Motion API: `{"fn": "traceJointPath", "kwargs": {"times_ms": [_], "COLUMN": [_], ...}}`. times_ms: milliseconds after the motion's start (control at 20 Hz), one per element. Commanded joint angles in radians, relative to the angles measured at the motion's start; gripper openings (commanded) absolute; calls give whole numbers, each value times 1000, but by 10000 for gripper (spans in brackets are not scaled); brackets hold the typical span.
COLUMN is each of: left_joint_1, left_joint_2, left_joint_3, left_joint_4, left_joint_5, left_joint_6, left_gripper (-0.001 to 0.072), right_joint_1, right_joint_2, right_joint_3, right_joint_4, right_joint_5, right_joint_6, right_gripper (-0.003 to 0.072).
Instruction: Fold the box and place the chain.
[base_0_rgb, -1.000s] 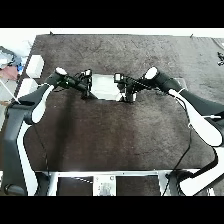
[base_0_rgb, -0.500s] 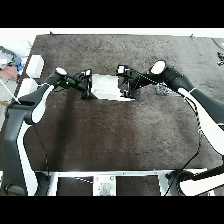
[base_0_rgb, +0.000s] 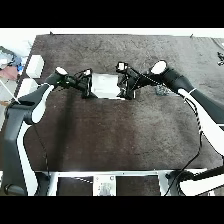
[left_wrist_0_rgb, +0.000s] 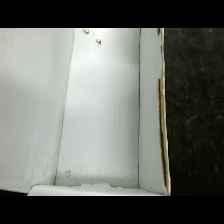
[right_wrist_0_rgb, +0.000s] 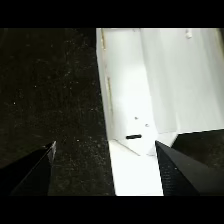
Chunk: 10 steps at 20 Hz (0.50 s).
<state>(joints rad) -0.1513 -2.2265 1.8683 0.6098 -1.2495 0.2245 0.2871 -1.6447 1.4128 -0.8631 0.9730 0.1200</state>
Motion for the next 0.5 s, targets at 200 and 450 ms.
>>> {"fn": "traceJointPath", "kwargs": {"times_ms": [200,450], "left_joint_1": [0,0], "left_joint_2": [-1,-1], "left_joint_3": [0,0], "left_joint_4": [11,11], "left_joint_5": [12,12], "left_joint_6": [-96,-92], "left_gripper": [527,527], "right_joint_1": [1,1], "right_joint_2": [0,0], "right_joint_3": [-44,-44], "right_joint_4": [23,87], "right_joint_5": [-13,-71], "right_joint_6": [-16,-76], "right_gripper": [720,720]}}
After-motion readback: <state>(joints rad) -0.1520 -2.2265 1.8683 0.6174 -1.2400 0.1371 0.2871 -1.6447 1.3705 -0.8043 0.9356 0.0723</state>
